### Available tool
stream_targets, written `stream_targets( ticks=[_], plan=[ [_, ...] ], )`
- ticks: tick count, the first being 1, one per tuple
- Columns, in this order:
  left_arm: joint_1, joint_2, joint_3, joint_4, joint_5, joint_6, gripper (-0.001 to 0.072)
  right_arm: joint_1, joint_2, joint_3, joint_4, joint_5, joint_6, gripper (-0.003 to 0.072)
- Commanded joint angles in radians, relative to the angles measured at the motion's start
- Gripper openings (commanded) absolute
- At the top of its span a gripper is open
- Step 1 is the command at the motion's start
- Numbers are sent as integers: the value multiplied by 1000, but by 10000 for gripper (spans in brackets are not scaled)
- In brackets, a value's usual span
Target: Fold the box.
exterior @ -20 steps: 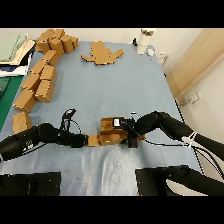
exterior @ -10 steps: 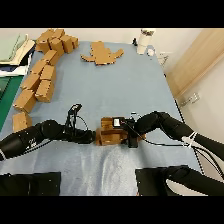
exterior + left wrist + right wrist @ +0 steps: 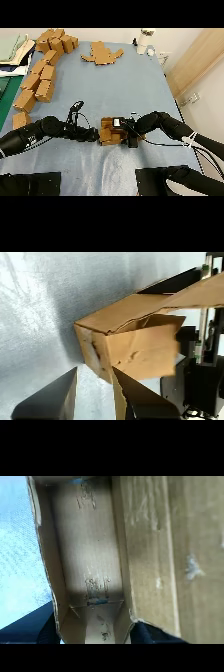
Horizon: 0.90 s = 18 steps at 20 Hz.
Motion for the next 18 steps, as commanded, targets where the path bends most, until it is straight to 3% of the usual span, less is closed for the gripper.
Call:
stream_targets(
  ticks=[1,6,7,8,15,18],
  plan=[
    [0,-11,26,-8,-2,3,364,0,1,0,0,0,0,504],
    [-2,-33,46,-69,-5,60,377,0,1,0,0,0,0,504],
    [-3,-43,46,-80,-11,66,491,0,1,0,0,0,0,504],
    [-8,-55,46,-87,-11,65,543,0,1,0,0,0,0,503],
    [-8,-96,46,-103,23,32,542,0,1,0,0,0,0,504],
    [-8,-100,47,-42,13,-57,541,0,1,0,0,0,0,503]
  ],
)
